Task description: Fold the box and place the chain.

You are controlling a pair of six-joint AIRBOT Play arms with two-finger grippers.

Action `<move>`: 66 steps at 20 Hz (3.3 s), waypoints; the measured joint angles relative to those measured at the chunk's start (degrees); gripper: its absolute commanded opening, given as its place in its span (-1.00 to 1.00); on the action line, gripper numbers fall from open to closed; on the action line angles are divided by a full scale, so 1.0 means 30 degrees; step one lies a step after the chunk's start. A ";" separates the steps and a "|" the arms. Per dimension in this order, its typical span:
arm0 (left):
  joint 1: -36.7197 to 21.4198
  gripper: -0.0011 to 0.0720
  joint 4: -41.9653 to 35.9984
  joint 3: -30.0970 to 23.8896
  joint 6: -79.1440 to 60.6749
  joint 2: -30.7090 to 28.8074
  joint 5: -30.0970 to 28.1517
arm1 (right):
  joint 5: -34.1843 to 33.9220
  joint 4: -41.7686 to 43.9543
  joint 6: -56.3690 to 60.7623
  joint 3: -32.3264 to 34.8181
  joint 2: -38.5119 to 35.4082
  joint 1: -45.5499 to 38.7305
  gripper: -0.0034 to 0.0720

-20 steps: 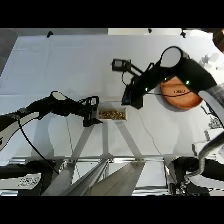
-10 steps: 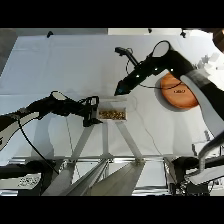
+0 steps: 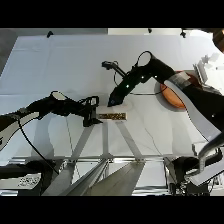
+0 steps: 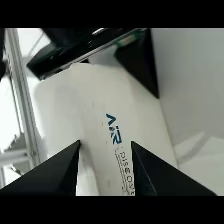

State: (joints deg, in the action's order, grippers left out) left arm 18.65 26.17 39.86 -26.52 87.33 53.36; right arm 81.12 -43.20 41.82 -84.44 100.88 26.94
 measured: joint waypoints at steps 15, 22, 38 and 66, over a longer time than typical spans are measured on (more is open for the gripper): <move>-0.0007 -0.39 -0.0007 0.0007 -0.0029 0.0000 -0.0073 | -1.1154 -0.2142 -0.5275 0.8459 -0.6237 0.3155 -0.26; -0.0007 -0.39 -0.0015 0.0007 0.0044 0.0000 -0.0044 | -1.2291 -0.3031 -0.5472 0.9122 -0.6776 0.3395 -0.33; 0.0007 -0.39 -0.0015 0.0007 0.0036 0.0000 0.0007 | -1.2393 -0.3759 -0.5530 0.9238 -0.7023 0.3410 -0.33; 0.0015 -0.39 0.0000 0.0000 0.0007 0.0000 0.0036 | -1.2772 -0.1902 -0.5588 1.0899 -0.8306 0.3045 0.13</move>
State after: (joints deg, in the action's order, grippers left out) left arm 18.70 26.17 39.86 -26.50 87.33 53.47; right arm 42.81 -48.90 25.06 -51.75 75.96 36.07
